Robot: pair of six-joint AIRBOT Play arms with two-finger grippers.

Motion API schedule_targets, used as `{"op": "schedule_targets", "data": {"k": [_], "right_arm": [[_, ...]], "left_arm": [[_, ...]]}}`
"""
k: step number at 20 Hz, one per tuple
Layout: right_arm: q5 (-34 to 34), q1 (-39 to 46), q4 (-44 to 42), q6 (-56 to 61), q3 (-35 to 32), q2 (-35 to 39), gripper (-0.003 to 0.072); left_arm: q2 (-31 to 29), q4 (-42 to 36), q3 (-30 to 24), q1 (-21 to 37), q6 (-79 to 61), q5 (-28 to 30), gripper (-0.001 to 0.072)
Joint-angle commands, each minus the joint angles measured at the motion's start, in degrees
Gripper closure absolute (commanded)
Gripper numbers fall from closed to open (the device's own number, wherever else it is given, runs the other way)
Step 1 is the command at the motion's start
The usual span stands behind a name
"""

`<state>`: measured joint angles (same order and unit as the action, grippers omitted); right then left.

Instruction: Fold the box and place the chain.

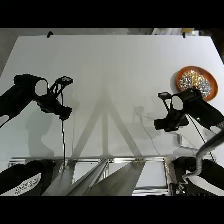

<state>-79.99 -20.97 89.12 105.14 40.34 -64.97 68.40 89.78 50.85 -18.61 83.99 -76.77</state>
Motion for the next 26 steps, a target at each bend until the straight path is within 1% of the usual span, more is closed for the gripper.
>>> {"op": "schedule_targets", "data": {"k": [1,3,5,7,8,10,14,15,17,22,23,25,26], "right_arm": [[2.8,0.02,0.79,0.0,0.0,-0.04,0.0667],[6.14,0.02,0.44,0.0,0.0,-0.04,0.0666],[7.76,0.02,-0.37,-0.02,0.0,-0.04,0.0666],[13.33,0.02,-0.37,-0.94,0.02,-0.04,0.0667],[14.73,0.02,0.61,-3.32,0.35,-0.02,0.0667],[13.44,0.02,6.21,-5.9,2.84,-0.02,0.0667],[4.48,0.61,27.26,-5.84,10.32,-0.02,0.067],[3.63,2.05,30.01,-5.86,11.26,-0.02,0.067],[3.56,7.1,30.64,-5.84,11.67,-0.04,0.0669],[4.59,22.82,30.64,-6.58,11.67,-0.04,0.0663],[4.85,25.79,30.67,-6.97,11.67,-0.04,0.0601],[5.2,31.56,29.94,-11.82,11.67,-0.04,0.0223],[5.16,34.25,29.46,-14.73,11.67,-0.04,0.0191]], "left_arm": [[-0.02,0.02,-0.02,-0.04,0.0,0.02,0.0075],[-0.02,0.02,-0.02,-0.04,0.0,0.02,0.0075],[-0.02,0.02,-0.02,-0.04,-0.02,0.02,0.0075],[-0.02,0.02,-0.02,-0.04,0.0,0.02,0.0075],[-0.02,0.02,-0.02,-0.04,0.0,0.0,0.0075],[-0.02,0.02,-0.02,-0.04,0.0,0.0,0.0075],[-0.02,0.02,-0.02,-0.04,0.0,0.02,0.0075],[-0.02,0.02,-0.02,-0.04,0.0,0.02,0.0075],[-0.02,0.02,-0.02,-0.04,0.0,0.02,0.0075],[-0.02,0.02,-0.02,-0.04,0.0,0.02,0.0075],[-0.02,0.02,-0.02,-0.04,0.0,0.02,0.0075],[-0.02,0.02,-0.02,-0.04,0.0,0.02,0.0075],[-0.02,0.02,-0.02,-0.04,0.0,0.02,0.0075]]}}
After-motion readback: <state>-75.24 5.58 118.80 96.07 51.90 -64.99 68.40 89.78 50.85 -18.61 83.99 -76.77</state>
